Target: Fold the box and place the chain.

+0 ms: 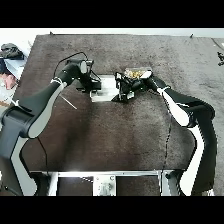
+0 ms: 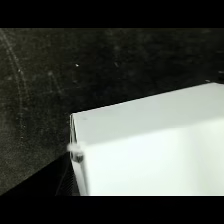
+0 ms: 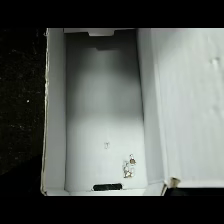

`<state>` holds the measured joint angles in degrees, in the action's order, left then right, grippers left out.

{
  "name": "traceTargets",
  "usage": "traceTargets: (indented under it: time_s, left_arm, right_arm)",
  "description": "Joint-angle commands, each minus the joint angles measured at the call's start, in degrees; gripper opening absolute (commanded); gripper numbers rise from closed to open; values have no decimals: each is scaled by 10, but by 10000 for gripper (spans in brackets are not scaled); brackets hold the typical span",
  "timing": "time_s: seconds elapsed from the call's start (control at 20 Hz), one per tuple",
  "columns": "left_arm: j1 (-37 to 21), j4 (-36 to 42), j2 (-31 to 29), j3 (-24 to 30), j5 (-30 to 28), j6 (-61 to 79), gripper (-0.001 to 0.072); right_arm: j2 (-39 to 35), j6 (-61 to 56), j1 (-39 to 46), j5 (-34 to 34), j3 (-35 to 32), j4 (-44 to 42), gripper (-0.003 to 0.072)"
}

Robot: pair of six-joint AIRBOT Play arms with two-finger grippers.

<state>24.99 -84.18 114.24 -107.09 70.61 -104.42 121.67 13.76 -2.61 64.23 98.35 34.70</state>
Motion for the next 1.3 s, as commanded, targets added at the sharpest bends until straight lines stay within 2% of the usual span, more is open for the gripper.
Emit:
traceTargets:
  time_s: [0.0, 0.55, 0.65, 0.75, 0.85, 1.05, 1.1, 1.2, 1.25]
  left_arm:
    - [12, -57, 27, -36, 39, -39, 283]
    - [26, -114, 41, -36, 33, -87, 236]
    - [26, -119, 41, -36, 33, -97, 103]
    - [26, -120, 41, -36, 33, -115, 101]
    - [26, -122, 41, -36, 35, -122, 12]
    - [26, -122, 41, -36, 35, -121, 13]
    - [26, -119, 41, -36, 33, -119, 16]
    - [26, -94, 40, -36, 33, -86, 315]
    - [26, -87, 39, -36, 33, -75, 313]
  right_arm:
    - [0, 0, 0, 0, 0, 0, 322]
    - [0, 0, 0, 0, 0, 0, 322]
    - [0, 0, 0, 0, 0, 0, 322]
    - [0, 0, 0, 0, 0, 0, 322]
    - [0, 0, 0, 0, 0, 0, 322]
    - [0, 0, 0, 0, 0, 0, 322]
    - [0, 0, 0, 0, 0, 0, 322]
    - [0, 0, 0, 0, 0, 0, 322]
    - [0, 0, 0, 0, 0, 0, 322]
